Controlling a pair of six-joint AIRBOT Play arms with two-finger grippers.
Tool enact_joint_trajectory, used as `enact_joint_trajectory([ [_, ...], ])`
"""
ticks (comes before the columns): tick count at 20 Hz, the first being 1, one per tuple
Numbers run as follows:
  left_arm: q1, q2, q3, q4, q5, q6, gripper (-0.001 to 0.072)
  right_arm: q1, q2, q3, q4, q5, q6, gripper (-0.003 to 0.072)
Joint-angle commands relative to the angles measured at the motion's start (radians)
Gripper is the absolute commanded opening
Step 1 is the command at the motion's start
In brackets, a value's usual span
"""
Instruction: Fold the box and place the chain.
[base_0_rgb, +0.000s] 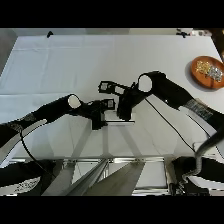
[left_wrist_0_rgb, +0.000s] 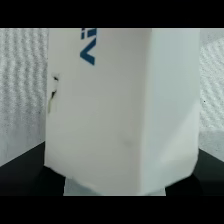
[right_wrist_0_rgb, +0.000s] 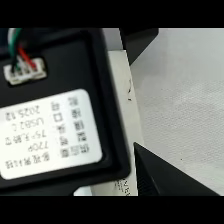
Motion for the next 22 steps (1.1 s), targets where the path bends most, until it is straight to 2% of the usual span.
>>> enact_joint_trajectory([
  [1, 0.0, 0.001, 0.0, 0.001, 0.0, 0.001, 0.0135, 0.003, -0.003, 0.005, 0.001, 0.0, 0.0, 0.0325],
  [4, 0.0, 0.001, 0.0, 0.001, 0.0, 0.001, 0.0135, 0.003, -0.013, 0.005, -0.008, -0.047, 0.0, 0.0317],
  [12, 0.0, 0.001, 0.0, 0.001, 0.0, 0.001, 0.0135, 0.027, -0.026, -0.013, -0.015, -0.084, 0.0, 0.0317],
  [22, 0.0, 0.001, 0.0, 0.001, 0.0, 0.001, 0.0135, 0.047, -0.02, -0.038, -0.061, 0.01, -0.001, 0.0319],
])
